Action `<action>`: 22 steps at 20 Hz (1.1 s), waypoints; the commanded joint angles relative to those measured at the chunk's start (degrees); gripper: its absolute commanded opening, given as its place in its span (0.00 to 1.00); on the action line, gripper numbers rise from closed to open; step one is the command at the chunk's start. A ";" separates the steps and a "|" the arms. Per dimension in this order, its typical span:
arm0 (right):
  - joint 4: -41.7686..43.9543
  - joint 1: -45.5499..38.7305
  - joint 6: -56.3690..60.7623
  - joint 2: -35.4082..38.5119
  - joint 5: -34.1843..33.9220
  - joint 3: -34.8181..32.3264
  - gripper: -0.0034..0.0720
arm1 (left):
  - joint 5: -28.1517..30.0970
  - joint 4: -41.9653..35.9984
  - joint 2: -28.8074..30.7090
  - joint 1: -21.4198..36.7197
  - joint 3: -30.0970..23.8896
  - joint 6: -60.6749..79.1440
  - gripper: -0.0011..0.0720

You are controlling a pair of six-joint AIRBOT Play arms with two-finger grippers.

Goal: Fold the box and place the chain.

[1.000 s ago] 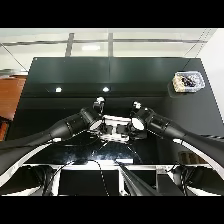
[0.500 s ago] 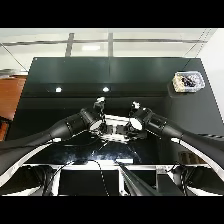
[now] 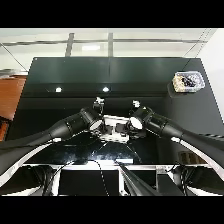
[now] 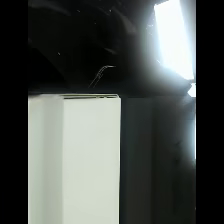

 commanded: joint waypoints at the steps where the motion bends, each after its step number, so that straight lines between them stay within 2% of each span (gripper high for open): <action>1: -0.48 0.00 -0.24 -0.02 0.00 0.02 0.46 | 0.17 0.13 0.00 0.04 0.02 0.11 0.06; 3: -0.48 0.00 -0.22 -0.02 0.00 0.02 0.45 | 0.24 0.13 0.00 0.04 0.02 0.11 0.06; 4: -0.46 0.00 -0.28 -0.04 0.00 0.02 0.36 | 0.26 0.13 0.00 0.07 0.02 0.11 0.06; 5: -0.44 0.00 -0.74 -0.04 0.00 0.02 0.20 | 0.26 0.13 0.00 0.04 0.02 0.11 0.06; 6: -0.28 0.00 -0.92 -0.04 0.02 0.02 0.19 | 0.31 0.13 0.00 0.04 0.02 0.11 0.06; 7: -0.22 0.00 -1.14 -0.04 0.02 0.02 0.08 | 0.28 0.13 0.00 0.04 0.02 0.11 0.06; 9: -0.24 0.00 -1.27 -0.04 0.02 0.02 0.08 | 0.28 0.13 0.00 0.04 0.02 0.11 0.06; 10: -0.24 0.00 -1.57 0.00 0.07 0.02 0.09 | 0.26 0.13 0.00 0.04 0.02 0.11 0.06; 11: -0.26 0.00 -1.90 0.15 0.22 0.02 0.25 | 0.26 0.13 0.00 0.04 0.02 0.11 0.06; 12: -0.70 -0.07 -1.92 0.50 0.94 0.15 0.58 | 0.26 0.13 0.00 0.04 0.02 0.11 0.06; 13: -1.51 -0.20 -3.15 0.90 2.05 0.68 0.64 | 0.26 0.13 0.02 0.04 0.02 0.11 0.06; 17: -1.90 -2.23 -16.90 4.28 10.64 3.87 0.64 | 0.22 0.13 0.02 0.04 0.02 0.07 0.06; 20: -3.48 -3.54 -26.71 11.54 14.23 4.52 0.64 | 0.00 -0.15 0.02 0.04 0.02 0.09 0.06; 22: -5.49 -5.73 -29.33 17.77 16.57 4.55 0.64 | 0.02 -0.31 0.02 0.04 0.02 0.09 0.06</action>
